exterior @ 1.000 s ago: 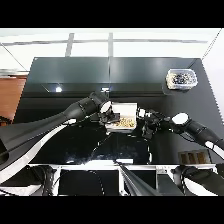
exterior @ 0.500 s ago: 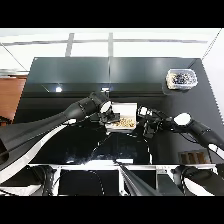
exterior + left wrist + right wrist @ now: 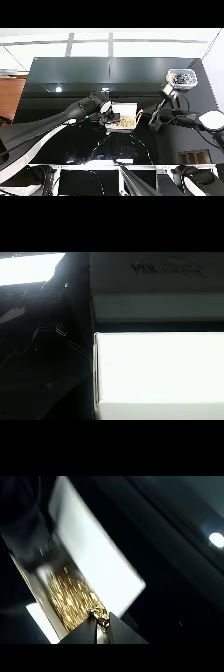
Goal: Fold the box and place the chain.
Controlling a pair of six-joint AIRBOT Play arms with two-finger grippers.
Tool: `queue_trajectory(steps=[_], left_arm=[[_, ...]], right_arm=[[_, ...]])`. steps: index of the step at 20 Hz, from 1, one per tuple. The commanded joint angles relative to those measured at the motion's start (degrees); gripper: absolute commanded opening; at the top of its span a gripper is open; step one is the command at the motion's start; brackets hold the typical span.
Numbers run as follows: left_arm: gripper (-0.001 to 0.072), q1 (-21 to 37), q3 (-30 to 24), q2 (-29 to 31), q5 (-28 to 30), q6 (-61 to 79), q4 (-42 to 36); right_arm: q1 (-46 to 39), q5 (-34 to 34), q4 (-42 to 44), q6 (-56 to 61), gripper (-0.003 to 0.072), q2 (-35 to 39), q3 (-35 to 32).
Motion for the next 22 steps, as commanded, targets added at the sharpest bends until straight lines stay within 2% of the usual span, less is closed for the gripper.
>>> queue_trajectory(steps=[1,3,6,8,9,13,17,19,21,22], left_arm=[[0.0032,0.0,0.02,0.0,0.02,0.02,0.02],[0.0032,0.0,0.02,0.0,0.0,0.0,0.0],[0.0032,0.0,0.02,0.0,-0.04,0.0,0.02],[0.0032,0.0,0.02,0.0,-0.13,0.02,0.0],[0.0032,0.0,0.02,0.0,-0.28,0.02,-0.02],[0.0032,0.0,0.02,0.0,-0.04,0.02,0.02],[0.0032,0.04,0.02,0.0,0.24,0.02,0.04],[0.0032,0.55,0.02,0.0,0.63,0.02,0.33],[0.0033,1.03,0.11,0.09,0.11,-0.04,0.24],[0.0092,1.33,0.11,0.39,-1.03,-0.02,0.07]], right_arm=[[0.7,-1.6,15.41,4.59,0.0063,1.11,1.84],[2.38,-2.16,17.62,5.2,0.0063,-0.9,1.81],[6.12,-2.45,15.43,7.56,0.0077,-5.55,1.79],[6.01,-3.96,9.68,10.25,0.0328,-6.75,1.79],[4.68,-2.99,6.32,10.25,0.0382,-6.45,1.88],[-9.01,10.12,-4.94,11.98,0.0382,-0.59,2.51],[-19.87,22.43,-5.9,12.09,0.0381,1.84,2.49],[-21.27,25.07,-5.88,12.09,0.0372,1.84,2.49],[-21.33,24.59,-5.81,12.09,0.0373,1.84,2.49],[-21.35,24.57,-5.84,12.09,0.0373,1.84,2.49]])
